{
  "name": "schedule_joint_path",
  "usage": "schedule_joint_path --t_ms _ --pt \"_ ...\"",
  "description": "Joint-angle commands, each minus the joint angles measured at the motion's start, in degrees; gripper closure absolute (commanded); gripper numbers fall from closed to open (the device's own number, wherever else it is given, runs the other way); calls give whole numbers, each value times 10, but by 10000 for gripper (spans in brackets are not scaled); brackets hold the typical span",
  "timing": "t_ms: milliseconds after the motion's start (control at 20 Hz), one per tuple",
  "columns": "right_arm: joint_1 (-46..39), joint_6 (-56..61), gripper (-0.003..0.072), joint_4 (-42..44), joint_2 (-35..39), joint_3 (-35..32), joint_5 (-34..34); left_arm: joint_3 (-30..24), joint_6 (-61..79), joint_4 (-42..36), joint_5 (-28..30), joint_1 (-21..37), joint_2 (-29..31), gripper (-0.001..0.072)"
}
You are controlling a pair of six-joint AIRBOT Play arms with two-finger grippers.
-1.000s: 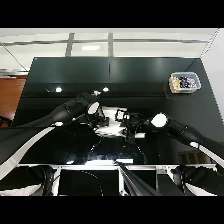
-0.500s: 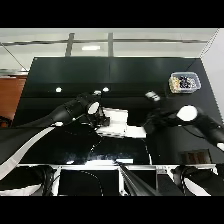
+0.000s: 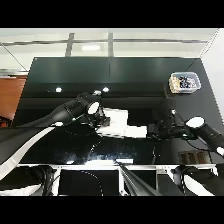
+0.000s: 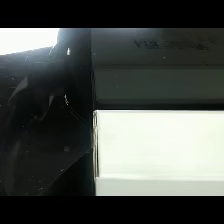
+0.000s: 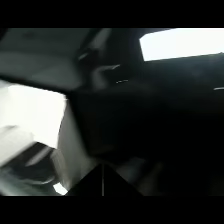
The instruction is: Fold the box and place the chain.
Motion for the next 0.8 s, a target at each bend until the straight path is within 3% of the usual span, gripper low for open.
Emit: schedule_joint_path --t_ms 0,150,200,300,450,750 --pt "50 -75 675 148 -60 6 -11 0 0 -4 0 0 0 682" --pt "55 -101 673 148 -72 56 8 0 0 -4 0 0 0 682" --pt "54 -101 633 140 -72 75 26 0 0 -4 0 0 0 682" --pt "54 -101 116 136 -72 102 65 0 0 -4 1 0 0 682" --pt "74 -90 97 134 -72 110 64 0 0 -4 1 0 0 682" --pt "163 -41 118 123 -72 111 -52 0 0 -4 0 0 0 683"
